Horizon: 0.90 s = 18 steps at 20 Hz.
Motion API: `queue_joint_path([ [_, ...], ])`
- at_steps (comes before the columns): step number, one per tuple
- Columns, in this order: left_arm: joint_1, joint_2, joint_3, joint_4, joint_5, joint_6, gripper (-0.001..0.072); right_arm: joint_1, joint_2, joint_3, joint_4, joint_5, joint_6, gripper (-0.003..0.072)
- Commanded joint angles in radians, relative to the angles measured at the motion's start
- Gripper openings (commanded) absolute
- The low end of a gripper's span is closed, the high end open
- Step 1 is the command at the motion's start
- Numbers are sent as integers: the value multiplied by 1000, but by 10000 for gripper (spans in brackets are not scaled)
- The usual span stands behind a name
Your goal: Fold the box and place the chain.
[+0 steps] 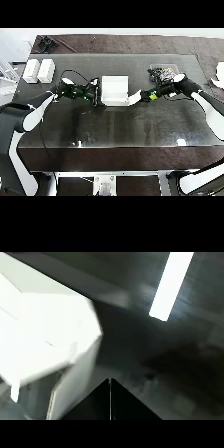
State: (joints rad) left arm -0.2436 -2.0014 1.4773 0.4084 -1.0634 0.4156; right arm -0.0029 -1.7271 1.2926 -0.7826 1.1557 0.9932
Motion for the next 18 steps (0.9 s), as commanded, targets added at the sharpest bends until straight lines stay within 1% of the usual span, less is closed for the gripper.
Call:
queue_joint_path([
  [1, 1, 0, 0, 0, 0, 0, 524, 34, -2, 69, 41, 40, 29, 15],
  [4, 1, 0, 0, 0, 0, 0, 524, 50, -2, 96, 39, 66, 74, 18],
  [5, 1, 0, 0, 0, 0, 0, 524, 52, -2, 100, 40, 73, 74, 70],
  [6, 1, 0, 0, 0, 0, 0, 524, 54, -2, 102, 40, 77, 76, 171],
  [7, 1, 0, 0, 0, 0, 0, 524, 56, -2, 102, 41, 87, 85, 195],
  [13, 1, 0, 0, 0, 0, 0, 524, 70, -2, 108, 55, 94, 89, 198],
  [14, 1, 0, 0, 0, 0, 0, 524, 75, -2, 110, 56, 91, 89, 234],
  [15, 1, 0, 0, 0, -1, 0, 524, 80, -2, 109, 53, 84, 88, 294],
  [18, 1, 0, 0, 0, -3, 0, 524, 94, -3, 109, 12, 42, 92, 296],
])
